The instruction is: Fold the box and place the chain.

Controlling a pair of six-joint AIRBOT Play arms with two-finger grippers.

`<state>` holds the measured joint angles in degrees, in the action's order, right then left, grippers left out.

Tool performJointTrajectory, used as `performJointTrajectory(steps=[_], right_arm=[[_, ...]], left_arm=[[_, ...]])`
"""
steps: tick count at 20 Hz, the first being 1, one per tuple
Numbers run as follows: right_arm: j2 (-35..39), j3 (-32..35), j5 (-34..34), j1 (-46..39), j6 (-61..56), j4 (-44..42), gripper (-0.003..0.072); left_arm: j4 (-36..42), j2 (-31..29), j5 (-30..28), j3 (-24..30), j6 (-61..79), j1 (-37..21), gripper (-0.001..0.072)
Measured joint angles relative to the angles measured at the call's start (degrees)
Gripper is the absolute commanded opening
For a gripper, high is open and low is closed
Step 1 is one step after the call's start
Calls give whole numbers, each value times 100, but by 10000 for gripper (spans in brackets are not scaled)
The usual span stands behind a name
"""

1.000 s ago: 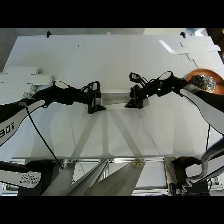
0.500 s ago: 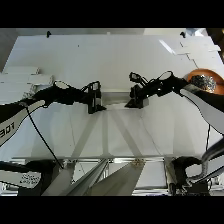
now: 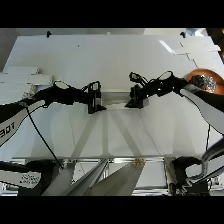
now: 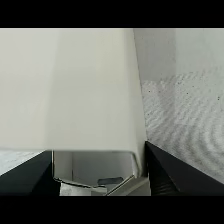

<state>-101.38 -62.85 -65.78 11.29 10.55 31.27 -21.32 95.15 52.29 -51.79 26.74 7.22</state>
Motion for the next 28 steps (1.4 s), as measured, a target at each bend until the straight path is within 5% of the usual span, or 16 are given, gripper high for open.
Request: performJointTrajectory(steps=[1, 2, 12, 15, 16, 17, 23, 28], right_arm=[[0, 0, -9, 0, -11, -24, 682], [0, 0, -31, 4, -13, -46, 697], [457, 4, -46, -190, -645, 986, 684], [767, 4, -188, -494, -1156, 1375, 437], [879, 2, -299, -597, -1272, 1449, 185], [984, 2, -446, -675, -1381, 1510, 20], [1355, 4, -951, -525, -2074, 1110, 7], [1362, 4, -55, 138, -2514, 527, 4]], left_arm=[[7, 0, -24, 0, -4, 0, 260], [13, 2, -63, 0, 0, 2, 260], [7, 7, -22, -2, -2, 2, 260], [7, 7, -17, -2, -2, 0, 260], [7, 7, -17, -2, -2, 0, 260], [7, 7, -17, -2, -2, 2, 260], [4, 7, -9, -2, -2, 0, 260], [4, 7, -4, -2, -2, 0, 260]])
